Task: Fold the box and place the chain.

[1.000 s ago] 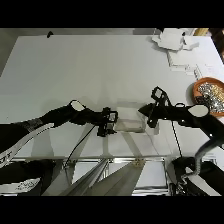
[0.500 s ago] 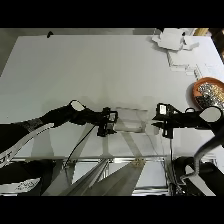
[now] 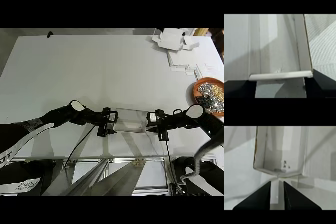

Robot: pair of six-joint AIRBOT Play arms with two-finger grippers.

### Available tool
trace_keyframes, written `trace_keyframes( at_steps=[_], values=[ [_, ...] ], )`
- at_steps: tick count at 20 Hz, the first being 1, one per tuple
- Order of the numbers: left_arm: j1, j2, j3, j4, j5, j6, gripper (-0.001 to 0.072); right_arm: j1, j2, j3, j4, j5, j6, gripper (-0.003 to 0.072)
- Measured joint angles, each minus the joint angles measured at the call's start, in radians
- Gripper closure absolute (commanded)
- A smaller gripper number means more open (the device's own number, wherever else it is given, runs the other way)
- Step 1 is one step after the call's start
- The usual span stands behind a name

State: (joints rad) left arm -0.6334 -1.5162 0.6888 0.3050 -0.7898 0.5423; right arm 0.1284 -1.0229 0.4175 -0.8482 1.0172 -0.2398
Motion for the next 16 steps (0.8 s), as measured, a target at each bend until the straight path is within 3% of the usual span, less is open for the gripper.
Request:
trace_keyframes(
  at_steps=[8, 12, 16],
  values=[
    [0.000, 0.000, 0.000, 0.000, 0.000, 0.000, 0.0395, 0.006, -0.021, -0.042, 0.187, -0.048, -0.046, 0.0529],
    [0.000, 0.000, 0.000, -0.001, 0.000, -0.003, 0.0395, 0.006, -0.052, -0.048, 0.251, -0.063, -0.053, 0.0367],
    [0.000, 0.000, 0.000, -0.001, 0.001, 0.000, 0.0395, 0.007, -0.045, -0.050, 0.256, -0.060, 0.001, 0.0366]
  ],
)
